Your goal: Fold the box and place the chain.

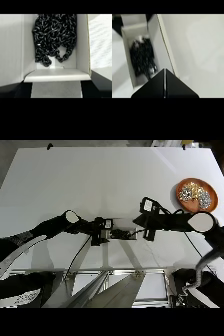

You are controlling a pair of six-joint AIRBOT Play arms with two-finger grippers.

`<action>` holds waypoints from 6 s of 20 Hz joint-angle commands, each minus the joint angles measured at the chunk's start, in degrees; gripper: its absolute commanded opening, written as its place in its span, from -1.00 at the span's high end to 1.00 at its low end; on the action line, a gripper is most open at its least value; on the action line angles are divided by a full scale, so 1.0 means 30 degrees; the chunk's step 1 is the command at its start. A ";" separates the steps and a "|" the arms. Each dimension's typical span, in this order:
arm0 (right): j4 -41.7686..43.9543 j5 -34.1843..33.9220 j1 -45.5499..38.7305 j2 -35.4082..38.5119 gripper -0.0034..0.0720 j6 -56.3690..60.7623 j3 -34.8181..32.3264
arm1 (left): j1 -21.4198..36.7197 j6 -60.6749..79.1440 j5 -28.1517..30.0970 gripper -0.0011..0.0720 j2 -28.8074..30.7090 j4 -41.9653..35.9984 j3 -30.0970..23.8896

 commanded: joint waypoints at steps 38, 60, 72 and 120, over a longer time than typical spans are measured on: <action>0.0262 -0.3031 -0.2798 -0.5326 0.33 -1.0244 -0.3104 | -0.0015 0.0000 0.0007 0.60 0.0000 0.0007 0.0007; 0.7614 0.1792 -0.2747 0.2280 0.86 -1.0047 -0.3082 | -0.0015 0.0000 0.0007 0.60 0.0000 0.0007 0.0007; 1.0054 -0.1377 0.0270 -0.0291 0.68 -1.0426 -0.3075 | -0.0015 0.0000 0.0000 0.60 0.0000 0.0000 0.0007; -0.4524 0.3031 0.5115 -0.7497 0.65 0.0517 0.6062 | -0.0015 0.0000 0.0007 0.60 0.0000 0.0007 0.0007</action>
